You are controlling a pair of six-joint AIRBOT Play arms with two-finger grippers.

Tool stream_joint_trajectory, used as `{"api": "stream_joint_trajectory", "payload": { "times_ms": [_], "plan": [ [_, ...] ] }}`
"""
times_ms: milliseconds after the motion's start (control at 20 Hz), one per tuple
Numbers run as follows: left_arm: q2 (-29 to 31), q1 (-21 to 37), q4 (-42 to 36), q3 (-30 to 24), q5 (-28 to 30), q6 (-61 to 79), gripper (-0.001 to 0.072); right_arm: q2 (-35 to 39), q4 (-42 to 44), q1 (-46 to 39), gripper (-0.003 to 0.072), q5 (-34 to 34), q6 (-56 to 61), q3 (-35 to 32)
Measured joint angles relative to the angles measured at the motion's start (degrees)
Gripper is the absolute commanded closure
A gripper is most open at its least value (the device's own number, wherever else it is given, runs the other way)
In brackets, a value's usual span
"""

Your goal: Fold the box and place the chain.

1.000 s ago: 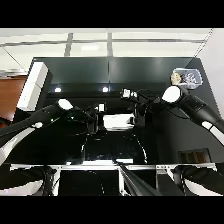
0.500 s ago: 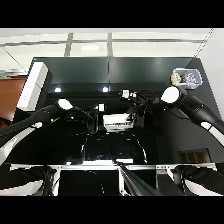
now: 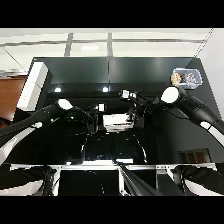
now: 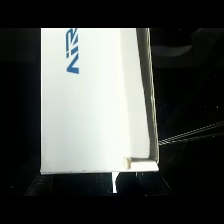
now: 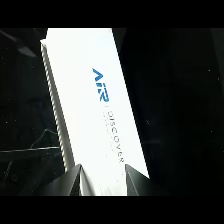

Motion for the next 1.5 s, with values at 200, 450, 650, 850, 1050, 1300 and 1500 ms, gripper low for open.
{"api": "stream_joint_trajectory", "payload": {
  "times_ms": [200,450,650,850,1050,1300,1500],
  "plan": [
    [0.0,0.0,0.0,0.0,-0.02,0.0,0.032,0.0,0.0,0.0,0.0371,0.0,0.46,0.0],
    [0.0,0.0,0.0,0.0,-0.02,0.0,0.032,-0.02,0.02,0.0,0.0371,0.15,1.05,0.0],
    [0.0,0.0,0.02,0.0,-0.02,0.02,0.032,-0.31,0.02,0.0,0.0371,0.7,1.25,0.0],
    [0.0,0.0,0.0,0.0,-0.04,0.0,0.032,-0.81,0.04,0.0,0.0371,1.09,1.33,-0.07],
    [0.0,0.0,0.0,0.0,-0.02,0.0,0.032,-0.92,0.04,0.0,0.0369,1.84,1.49,-0.07],
    [0.0,-0.04,0.04,0.0,-0.17,0.15,0.032,-0.92,0.0,0.0,0.0217,4.09,2.8,-0.07],
    [0.0,-0.04,0.04,0.0,-0.13,0.02,0.0319,-0.92,0.0,0.0,0.0318,4.52,4.0,-0.07]
  ]
}}
